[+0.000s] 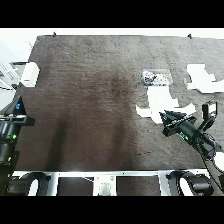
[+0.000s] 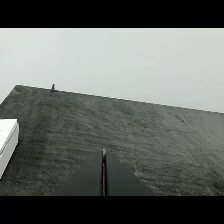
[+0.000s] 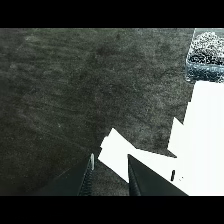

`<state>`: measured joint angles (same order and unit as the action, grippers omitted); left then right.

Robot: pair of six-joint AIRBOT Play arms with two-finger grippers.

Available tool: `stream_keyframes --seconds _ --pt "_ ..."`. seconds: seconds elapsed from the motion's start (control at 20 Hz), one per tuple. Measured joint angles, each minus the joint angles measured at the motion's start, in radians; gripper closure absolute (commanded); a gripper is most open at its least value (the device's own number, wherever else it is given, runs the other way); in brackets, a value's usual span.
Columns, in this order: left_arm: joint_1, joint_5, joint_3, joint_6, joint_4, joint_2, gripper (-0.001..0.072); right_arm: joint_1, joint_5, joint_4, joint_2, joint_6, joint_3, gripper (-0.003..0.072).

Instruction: Fold the box and place the chain.

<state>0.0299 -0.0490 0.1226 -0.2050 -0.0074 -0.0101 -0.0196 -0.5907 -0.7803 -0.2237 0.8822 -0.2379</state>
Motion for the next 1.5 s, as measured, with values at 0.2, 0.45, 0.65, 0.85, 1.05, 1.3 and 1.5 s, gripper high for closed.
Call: stream_keyframes --seconds 0.2,0.45,0.65,0.85,1.05,1.3,1.5 --pt "0.000 0.000 -0.003 0.000 0.000 0.000 0.0689 0.000 0.000 0.001 0.000 0.000 0.002 0.0421" --pt "0.000 0.000 -0.003 0.000 0.000 -0.001 0.0689 0.000 0.127 0.078 0.000 0.000 -0.022 0.0409" --pt "0.000 0.000 -0.003 0.000 0.000 -0.001 0.0689 0.000 0.427 0.116 0.000 -0.010 -0.091 0.0370" --pt "0.000 0.000 -0.003 0.000 0.000 -0.001 0.0689 0.000 0.634 0.043 0.000 -0.154 -0.129 0.0372" --pt "0.000 0.000 -0.003 0.000 0.000 -0.001 0.0689 0.000 0.691 0.001 0.000 -0.222 -0.135 0.0371" --pt "0.000 0.000 -0.003 0.000 0.000 -0.001 0.0689 0.000 0.680 -0.013 0.000 -0.243 -0.119 0.0371" --pt "0.000 -0.004 -0.003 0.000 0.000 -0.001 0.0689 -0.004 0.649 0.097 -0.001 -0.275 -0.111 0.0371"
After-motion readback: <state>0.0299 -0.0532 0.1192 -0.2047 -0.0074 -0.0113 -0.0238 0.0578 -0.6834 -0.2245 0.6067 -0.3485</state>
